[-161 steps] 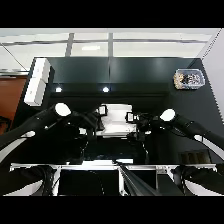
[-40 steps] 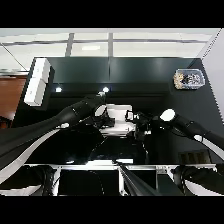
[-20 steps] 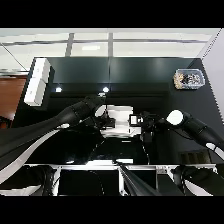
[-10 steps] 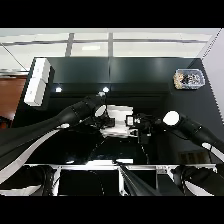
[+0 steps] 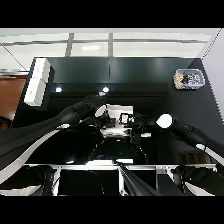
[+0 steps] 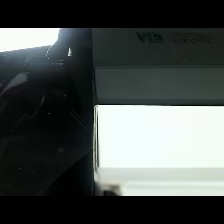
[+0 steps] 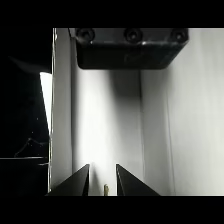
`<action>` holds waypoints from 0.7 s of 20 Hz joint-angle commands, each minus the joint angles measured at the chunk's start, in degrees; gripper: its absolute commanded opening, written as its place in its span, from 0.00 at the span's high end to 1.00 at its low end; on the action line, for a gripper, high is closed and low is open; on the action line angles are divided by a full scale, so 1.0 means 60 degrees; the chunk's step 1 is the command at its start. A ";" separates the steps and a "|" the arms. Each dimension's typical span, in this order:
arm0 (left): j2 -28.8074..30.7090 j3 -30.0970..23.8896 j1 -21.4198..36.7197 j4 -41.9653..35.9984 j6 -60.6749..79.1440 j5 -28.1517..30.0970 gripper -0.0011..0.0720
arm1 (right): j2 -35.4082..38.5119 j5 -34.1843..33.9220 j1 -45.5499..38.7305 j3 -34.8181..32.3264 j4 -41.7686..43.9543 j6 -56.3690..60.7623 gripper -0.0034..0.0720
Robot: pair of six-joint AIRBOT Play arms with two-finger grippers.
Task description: Fold the box and place the chain.
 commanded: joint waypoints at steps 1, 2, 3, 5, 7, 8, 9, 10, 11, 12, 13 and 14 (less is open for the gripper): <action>0.0004 0.0004 0.0004 0.0015 0.0004 -0.0015 0.95 | -0.0007 0.0029 0.0025 0.0000 -0.0696 0.0743 0.70; 0.0004 0.0004 0.0004 0.0015 0.0004 -0.0015 0.95 | -0.0007 0.0076 0.0022 0.0000 -0.0754 0.0783 0.70; 0.0004 0.0004 0.0004 0.0015 0.0004 -0.0015 0.95 | -0.0007 0.0080 0.0025 0.0000 -0.0750 0.0783 0.70; 0.0004 0.0004 0.0004 0.0015 0.0004 -0.0015 0.95 | -0.0007 0.0076 0.0025 0.0000 -0.0707 0.0809 0.55; 0.0004 0.0004 0.0004 0.0015 0.0004 -0.0015 0.95 | 0.0011 0.0146 0.0025 0.0000 -0.0707 0.0820 0.45; 0.0004 0.0004 0.0004 0.0015 0.0007 -0.0015 0.95 | 0.0011 0.0182 0.0025 0.0000 -0.0710 0.0849 0.49; 0.0004 0.0004 0.0004 0.0018 0.0004 -0.0015 0.95 | 0.0011 0.0178 0.0025 0.0000 -0.0703 0.0918 0.57; 0.0004 0.0004 0.0004 0.0018 0.0004 -0.0011 0.95 | 0.0011 0.0127 0.0025 0.0000 -0.0645 0.0991 0.50; 0.0004 0.0004 0.0004 0.0018 0.0004 -0.0011 0.95 | 0.0011 0.0113 0.0025 0.0000 -0.0648 0.1056 0.32; 0.0004 0.0004 0.0004 0.0018 0.0004 -0.0004 0.95 | 0.0011 0.0149 0.0022 0.0000 -0.0685 0.1064 0.31; 0.0004 0.0004 0.0004 0.0018 0.0004 -0.0007 0.95 | 0.0047 0.0164 0.0004 0.0004 -0.0703 0.1209 0.47; 0.0004 0.0004 0.0007 0.0018 0.0004 -0.0015 0.95 | 0.0178 0.0175 -0.0047 0.0018 -0.0805 0.1636 0.68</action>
